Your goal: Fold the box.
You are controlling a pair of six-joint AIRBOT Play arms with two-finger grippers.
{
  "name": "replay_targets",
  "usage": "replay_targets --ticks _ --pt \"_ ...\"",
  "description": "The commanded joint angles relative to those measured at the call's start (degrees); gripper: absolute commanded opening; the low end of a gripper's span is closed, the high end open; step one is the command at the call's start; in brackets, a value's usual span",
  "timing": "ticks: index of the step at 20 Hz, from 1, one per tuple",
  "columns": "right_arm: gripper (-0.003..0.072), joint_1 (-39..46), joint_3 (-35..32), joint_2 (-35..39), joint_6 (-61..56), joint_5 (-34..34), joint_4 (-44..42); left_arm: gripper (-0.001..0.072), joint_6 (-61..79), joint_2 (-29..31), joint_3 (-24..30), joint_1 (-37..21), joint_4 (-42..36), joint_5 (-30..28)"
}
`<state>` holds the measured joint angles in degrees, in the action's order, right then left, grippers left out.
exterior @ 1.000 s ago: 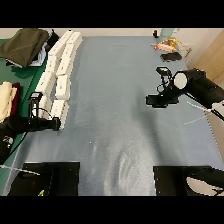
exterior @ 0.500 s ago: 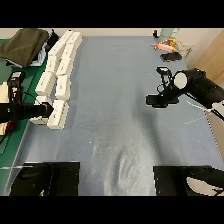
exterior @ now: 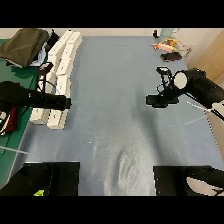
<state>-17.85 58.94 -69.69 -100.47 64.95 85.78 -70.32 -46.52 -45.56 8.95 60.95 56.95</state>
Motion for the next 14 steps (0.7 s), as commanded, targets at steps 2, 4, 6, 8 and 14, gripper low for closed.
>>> replay_targets --ticks 2,4,6,8,14 --pt "0.0007 0.02 0.02 0.02 0.00 0.00 -0.09 0.0013 0.04 -8.33 -2.12 5.40 -2.25 -2.36" --pt "0.0007 0.02 0.02 0.00 0.00 0.00 -0.09 0.0013 0.46 -10.29 -2.12 6.75 -2.27 -2.51" --pt "0.0007 0.02 0.02 0.00 -0.02 0.00 -0.09 0.0013 0.44 -11.43 -2.12 7.91 -2.27 -3.04" --pt "0.0007 0.02 0.02 0.02 -0.02 0.00 -0.09 0.0013 0.44 -11.65 -2.10 8.22 -2.25 -2.95" --pt "0.0007 0.02 0.02 0.00 -0.02 0.00 -0.09 0.0013 0.44 -11.63 -2.12 8.22 -2.27 -2.95"
